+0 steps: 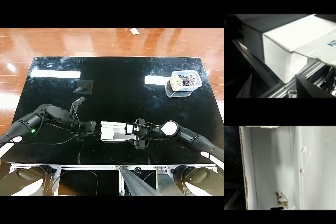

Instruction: Fold the box and place the chain.

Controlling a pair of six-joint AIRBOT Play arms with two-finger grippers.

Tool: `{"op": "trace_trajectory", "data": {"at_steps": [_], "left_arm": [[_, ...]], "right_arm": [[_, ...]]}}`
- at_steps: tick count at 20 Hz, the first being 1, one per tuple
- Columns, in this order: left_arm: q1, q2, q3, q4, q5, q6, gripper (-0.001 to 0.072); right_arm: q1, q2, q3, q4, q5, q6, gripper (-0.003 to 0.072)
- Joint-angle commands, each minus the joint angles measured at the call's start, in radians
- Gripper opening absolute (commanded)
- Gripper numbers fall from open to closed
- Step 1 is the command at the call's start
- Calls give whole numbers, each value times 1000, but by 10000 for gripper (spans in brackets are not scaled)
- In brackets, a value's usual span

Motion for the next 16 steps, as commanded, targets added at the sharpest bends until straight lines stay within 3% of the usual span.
{"op": "trace_trajectory", "data": {"at_steps": [1, 9, 13, 16], "left_arm": [[-19, 0, 1, -1, 13, 0, 644], [-205, 0, 10, 33, -253, -214, 641], [-378, 0, 48, 324, -389, -612, 639], [-486, 0, 130, 656, -268, -910, 639]], "right_arm": [[1, 0, 0, 0, 1, 1, 498], [1, 0, 0, 0, 1, 4, 498], [1, 0, 0, 0, 1, 10, 498], [1, 0, 0, 0, 1, 13, 498]]}}
